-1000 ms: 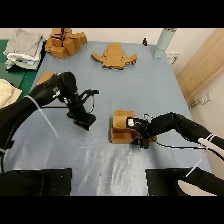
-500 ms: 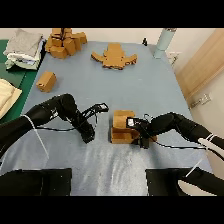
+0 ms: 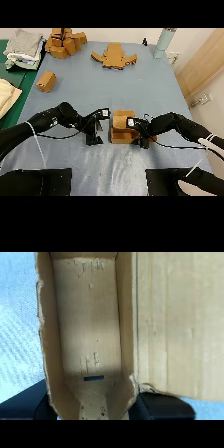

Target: Fold the box.

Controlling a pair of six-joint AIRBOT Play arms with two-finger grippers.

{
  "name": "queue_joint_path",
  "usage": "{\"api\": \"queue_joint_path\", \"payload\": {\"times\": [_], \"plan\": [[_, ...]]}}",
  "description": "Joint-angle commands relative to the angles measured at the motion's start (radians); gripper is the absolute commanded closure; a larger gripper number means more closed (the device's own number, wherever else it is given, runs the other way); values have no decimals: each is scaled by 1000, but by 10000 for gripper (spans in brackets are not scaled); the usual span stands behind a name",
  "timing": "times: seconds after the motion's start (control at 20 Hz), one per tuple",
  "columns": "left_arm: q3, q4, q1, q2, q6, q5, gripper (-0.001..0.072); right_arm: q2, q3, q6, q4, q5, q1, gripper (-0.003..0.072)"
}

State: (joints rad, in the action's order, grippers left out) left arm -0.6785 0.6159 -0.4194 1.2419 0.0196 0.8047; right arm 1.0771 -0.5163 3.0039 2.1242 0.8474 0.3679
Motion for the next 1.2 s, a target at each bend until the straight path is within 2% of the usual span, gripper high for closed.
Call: {"api": "queue_joint_path", "payload": {"times": [0.0, 0.1, 0.65, 0.9, 1.15], "plan": [[20, -128, -64, 11, -84, -121, 24, 0, -1, 0, 0, 0, 0, 185], [18, -171, -97, 38, -84, -158, 16, 0, -1, 0, 0, 0, 0, 185], [-29, -167, -117, 112, -111, -162, 16, 0, -1, 0, 0, 0, 0, 186], [-31, -167, -117, 118, -160, -150, 17, 0, -1, 0, 0, 0, 0, 185], [-31, -132, -118, 118, -162, -92, 17, 0, -1, 0, 0, 0, 0, 186]]}}
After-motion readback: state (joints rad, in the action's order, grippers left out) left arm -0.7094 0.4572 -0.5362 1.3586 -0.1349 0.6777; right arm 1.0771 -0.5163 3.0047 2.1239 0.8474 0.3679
